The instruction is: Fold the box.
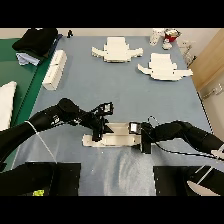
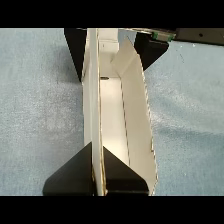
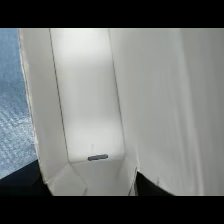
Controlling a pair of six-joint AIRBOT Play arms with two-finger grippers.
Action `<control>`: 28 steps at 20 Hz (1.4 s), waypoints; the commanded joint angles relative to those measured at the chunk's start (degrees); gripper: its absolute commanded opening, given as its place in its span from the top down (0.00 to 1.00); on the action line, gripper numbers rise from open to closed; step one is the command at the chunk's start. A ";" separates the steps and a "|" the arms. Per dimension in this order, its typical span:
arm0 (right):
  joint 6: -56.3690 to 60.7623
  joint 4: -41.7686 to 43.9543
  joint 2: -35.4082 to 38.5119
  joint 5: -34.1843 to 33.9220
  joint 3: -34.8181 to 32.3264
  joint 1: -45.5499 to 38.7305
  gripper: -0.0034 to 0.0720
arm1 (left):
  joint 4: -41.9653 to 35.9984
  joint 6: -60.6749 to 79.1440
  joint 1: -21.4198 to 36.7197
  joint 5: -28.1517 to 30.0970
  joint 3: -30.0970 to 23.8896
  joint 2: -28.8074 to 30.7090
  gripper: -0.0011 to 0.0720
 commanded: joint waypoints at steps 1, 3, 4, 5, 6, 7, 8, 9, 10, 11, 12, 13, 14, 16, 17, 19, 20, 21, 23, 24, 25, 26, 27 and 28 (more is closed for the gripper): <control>0.52 0.04 0.07 0.09 0.22 -0.02 0.11 | 0.00 0.00 0.02 0.02 0.00 0.04 0.97; 0.50 0.04 0.07 0.07 0.22 -0.02 0.11 | 0.00 0.00 0.02 0.02 0.00 0.04 0.97; 0.50 0.07 0.07 0.02 0.22 0.00 0.08 | 0.00 0.00 0.02 0.02 0.00 0.04 0.97; 0.50 0.26 0.22 -0.04 0.22 0.00 0.08 | 0.00 0.00 0.02 0.02 0.00 0.04 0.97; 0.50 0.44 0.83 -0.13 0.22 0.02 0.08 | 0.00 0.00 0.02 0.02 0.00 0.04 0.97; 0.50 0.44 1.64 -0.20 0.20 0.02 0.08 | 0.00 0.00 0.02 0.02 0.00 0.04 0.97; 0.50 0.39 2.54 -0.24 0.15 0.02 0.08 | 0.00 0.00 0.02 0.02 0.00 0.04 0.97; 0.52 0.33 2.93 -0.31 0.07 0.00 0.08 | 0.00 0.00 0.02 0.02 0.00 0.04 0.97; 0.52 0.24 2.78 -0.39 0.04 0.00 0.08 | 0.00 0.00 0.02 0.02 0.00 0.04 0.97; 0.50 0.24 2.47 -0.39 -0.02 0.00 0.08 | 0.00 0.00 0.02 0.00 0.00 0.04 0.97; 0.48 0.24 1.97 -0.31 -0.02 0.00 0.08 | 0.00 0.00 0.04 0.02 0.00 0.04 0.97; 0.48 0.24 1.46 -0.15 -0.02 0.02 0.08 | 0.00 0.00 0.02 0.02 0.00 0.04 0.97; 0.46 0.24 0.96 0.07 -0.02 0.02 0.09 | 0.00 0.00 0.02 0.00 0.00 0.04 0.97; 0.46 0.24 -0.04 0.33 -0.02 0.02 0.09 | 0.00 0.00 0.02 0.02 0.00 0.04 0.97; 0.44 0.26 -0.33 0.61 -0.02 0.13 0.10 | 0.00 0.00 0.02 0.02 0.00 0.04 0.97; 0.42 0.24 -0.44 0.83 -0.02 0.17 0.29 | 0.00 0.00 0.02 0.02 0.00 0.04 0.97; 0.42 0.24 -0.44 0.79 -0.02 0.17 0.30 | 0.00 0.00 0.02 0.02 0.00 0.04 0.97; 0.42 0.22 -0.44 0.46 -0.02 0.17 0.30 | 0.00 0.00 0.02 0.02 0.00 0.04 0.97; 0.42 0.00 -0.44 0.00 -0.02 0.17 0.30 | 0.00 0.00 0.02 0.02 0.00 0.04 0.97; 0.44 0.00 -0.44 -0.02 -0.02 0.17 0.30 | 0.00 0.00 0.02 0.00 0.00 0.04 0.97; 0.44 0.00 -0.44 0.00 0.00 0.17 0.30 | 0.00 0.00 0.02 0.02 0.00 0.04 0.97; 0.44 -0.02 -0.44 0.00 0.04 0.15 0.30 | 0.00 0.00 0.02 0.00 0.00 0.04 0.97; 0.44 -0.02 -0.42 0.00 0.04 0.11 0.30 | 0.00 0.00 0.02 0.02 0.00 0.04 0.97; 0.46 -0.02 -0.42 -0.02 0.04 0.11 0.30 | 0.00 0.00 0.02 0.02 0.00 0.04 0.97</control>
